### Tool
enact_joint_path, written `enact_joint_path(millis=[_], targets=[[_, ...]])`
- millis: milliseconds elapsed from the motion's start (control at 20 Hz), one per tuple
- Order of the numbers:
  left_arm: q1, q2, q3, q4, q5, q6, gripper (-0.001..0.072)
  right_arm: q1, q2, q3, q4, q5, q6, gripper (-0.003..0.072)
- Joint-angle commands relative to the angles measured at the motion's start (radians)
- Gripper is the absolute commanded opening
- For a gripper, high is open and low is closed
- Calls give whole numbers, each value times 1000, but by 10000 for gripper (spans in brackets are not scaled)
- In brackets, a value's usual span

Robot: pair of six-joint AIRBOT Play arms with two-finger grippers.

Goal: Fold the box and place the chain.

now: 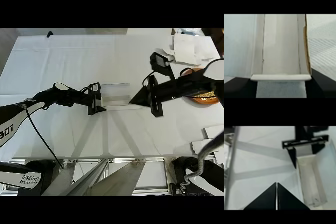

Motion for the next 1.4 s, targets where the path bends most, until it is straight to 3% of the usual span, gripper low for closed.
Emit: enact_joint_path(millis=[0,250,450,700,850,1350], targets=[[0,0,0,0,0,0,156,14,-77,0,-131,-198,27,11],[0,0,0,0,0,0,156,-8,-360,18,103,-227,27,8],[0,0,0,0,0,0,156,-42,-531,104,204,-231,27,8],[0,0,0,0,0,0,156,-84,-605,215,263,-265,27,8],[0,0,0,0,0,0,156,-94,-622,217,252,-330,54,8],[0,0,0,0,0,0,156,-64,-703,217,129,-301,106,10]])
